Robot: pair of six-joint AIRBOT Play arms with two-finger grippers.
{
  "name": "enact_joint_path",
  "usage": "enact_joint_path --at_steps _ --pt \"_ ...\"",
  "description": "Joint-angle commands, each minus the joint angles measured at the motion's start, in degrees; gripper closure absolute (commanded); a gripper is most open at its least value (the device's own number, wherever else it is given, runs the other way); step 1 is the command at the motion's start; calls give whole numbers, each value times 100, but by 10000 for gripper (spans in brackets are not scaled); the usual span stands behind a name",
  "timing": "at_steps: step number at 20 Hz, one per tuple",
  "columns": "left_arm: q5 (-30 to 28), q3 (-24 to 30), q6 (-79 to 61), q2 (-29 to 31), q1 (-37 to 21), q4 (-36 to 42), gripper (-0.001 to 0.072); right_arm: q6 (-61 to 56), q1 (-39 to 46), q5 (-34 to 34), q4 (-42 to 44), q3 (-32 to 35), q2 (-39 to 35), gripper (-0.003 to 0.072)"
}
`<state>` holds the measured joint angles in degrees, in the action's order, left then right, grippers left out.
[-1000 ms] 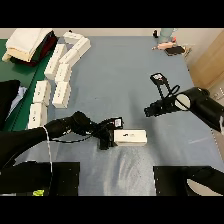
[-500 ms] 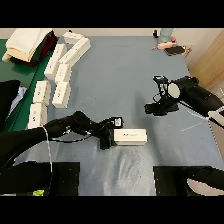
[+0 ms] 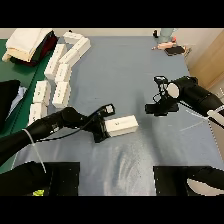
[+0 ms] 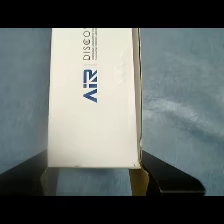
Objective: Fold the box.
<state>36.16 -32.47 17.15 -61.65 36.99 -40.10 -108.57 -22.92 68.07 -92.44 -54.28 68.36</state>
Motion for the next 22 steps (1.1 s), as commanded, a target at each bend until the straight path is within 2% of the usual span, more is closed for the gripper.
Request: enact_joint_path --at_steps 1,4,8,13,16,19,22 --pt "568 11 1897 566 -715 -1080 181 -7 0 2 -46 -4 2 682" --pt "798 114 2844 1191 -1440 -1392 181 -4 0 -26 -57 -4 2 682" --pt "964 667 4385 2332 -2065 -2218 181 -4 0 -72 -175 -4 2 682" --pt "1298 1663 6371 4026 -2129 -3263 181 -4 0 -282 -190 -4 2 682" --pt "1397 1895 7558 4892 -2131 -4210 181 -2 0 -376 -190 -4 2 682" --pt "1482 1895 8177 5206 -2138 -4883 181 0 0 -402 -234 -4 2 682" --pt "1497 1897 8297 5198 -2140 -4929 181 0 0 -417 -238 -4 2 682"
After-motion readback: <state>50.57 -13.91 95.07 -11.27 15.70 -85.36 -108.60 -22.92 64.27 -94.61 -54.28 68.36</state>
